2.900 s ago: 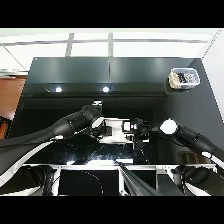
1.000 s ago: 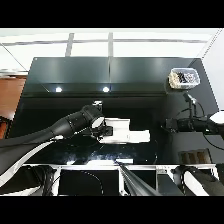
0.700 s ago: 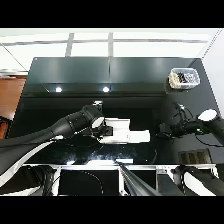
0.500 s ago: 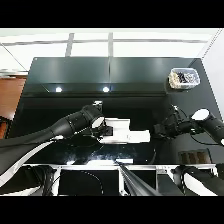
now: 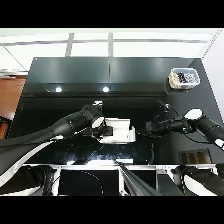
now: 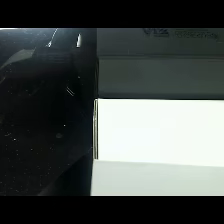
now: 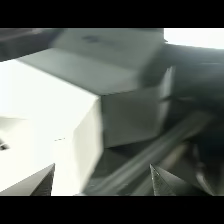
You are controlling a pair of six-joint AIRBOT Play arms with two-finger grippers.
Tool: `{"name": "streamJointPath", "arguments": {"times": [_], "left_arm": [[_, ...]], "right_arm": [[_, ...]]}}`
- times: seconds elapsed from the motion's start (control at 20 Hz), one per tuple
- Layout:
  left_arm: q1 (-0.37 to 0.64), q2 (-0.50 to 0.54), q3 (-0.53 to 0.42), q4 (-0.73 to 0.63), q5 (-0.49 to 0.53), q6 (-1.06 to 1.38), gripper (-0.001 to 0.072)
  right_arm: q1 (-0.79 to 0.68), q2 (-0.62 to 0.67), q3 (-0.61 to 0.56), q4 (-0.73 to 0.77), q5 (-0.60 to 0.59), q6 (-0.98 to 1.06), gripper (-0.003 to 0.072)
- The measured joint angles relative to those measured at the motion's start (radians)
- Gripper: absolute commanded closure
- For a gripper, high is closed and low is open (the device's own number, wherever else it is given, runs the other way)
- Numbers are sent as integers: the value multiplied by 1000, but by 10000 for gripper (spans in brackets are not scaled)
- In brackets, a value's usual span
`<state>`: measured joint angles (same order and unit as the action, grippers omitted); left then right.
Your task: Fold the box and place the chain.
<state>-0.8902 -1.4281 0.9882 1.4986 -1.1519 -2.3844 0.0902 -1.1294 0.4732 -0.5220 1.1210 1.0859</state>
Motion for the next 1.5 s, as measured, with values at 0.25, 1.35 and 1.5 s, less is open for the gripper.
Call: {"name": "streamJointPath", "arguments": {"times": [0.25,1.35,1.5], "left_arm": [[0,0,0,0,1,0,679],[0,0,0,4,-2,2,679],[0,0,0,4,-3,2,679]], "right_arm": [[32,0,0,90,52,-54,-18],[441,0,211,-274,-170,353,272],[456,0,215,-293,-180,369,274]]}}
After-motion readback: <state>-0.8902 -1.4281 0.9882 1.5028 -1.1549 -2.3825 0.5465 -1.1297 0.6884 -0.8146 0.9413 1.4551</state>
